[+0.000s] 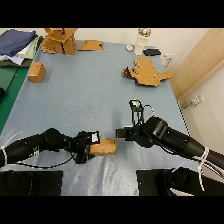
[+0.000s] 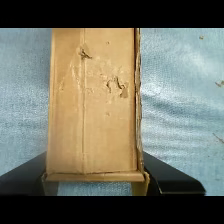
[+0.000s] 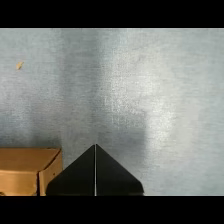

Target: Fold the box.

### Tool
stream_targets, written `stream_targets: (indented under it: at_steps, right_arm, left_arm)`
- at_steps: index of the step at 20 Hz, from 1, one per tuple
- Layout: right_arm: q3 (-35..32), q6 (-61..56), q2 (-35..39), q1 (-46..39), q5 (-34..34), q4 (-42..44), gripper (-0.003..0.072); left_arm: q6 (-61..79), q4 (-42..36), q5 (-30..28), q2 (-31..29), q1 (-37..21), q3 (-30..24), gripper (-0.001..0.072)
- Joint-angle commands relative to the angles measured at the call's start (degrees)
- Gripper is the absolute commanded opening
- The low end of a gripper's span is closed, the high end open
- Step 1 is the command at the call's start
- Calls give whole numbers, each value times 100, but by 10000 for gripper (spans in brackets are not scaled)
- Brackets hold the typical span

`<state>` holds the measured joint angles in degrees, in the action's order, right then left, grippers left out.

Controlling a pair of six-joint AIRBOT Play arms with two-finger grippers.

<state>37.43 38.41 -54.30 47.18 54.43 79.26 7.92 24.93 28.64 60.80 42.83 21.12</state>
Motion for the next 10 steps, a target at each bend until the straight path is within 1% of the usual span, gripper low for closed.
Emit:
stream_targets:
  at_steps: [1, 3, 5, 7, 9, 10]
  right_arm:
    - [52, -122, -144, -9, -46, 92, 3]
    - [52, -229, -144, -9, -44, 68, 3]
    - [52, -264, -144, -11, -42, 11, 3]
    - [52, -376, -144, -15, -31, -203, 3]
    - [55, -564, -133, -146, 0, -400, 3]
    - [55, -586, -133, -225, 13, -470, 3]
  left_arm:
    - [-144, -92, -55, -181, -7, 83, 470]
    - [-1005, 157, -444, -595, -48, 181, 470]
    - [-2269, 660, -813, -1058, -376, 188, 470]
    - [-3432, 1659, -732, -1399, -1049, 188, 470]
    - [-4258, 2726, -481, -1519, -1956, 188, 471]
    - [-4505, 3115, -321, -1510, -2496, 188, 471]
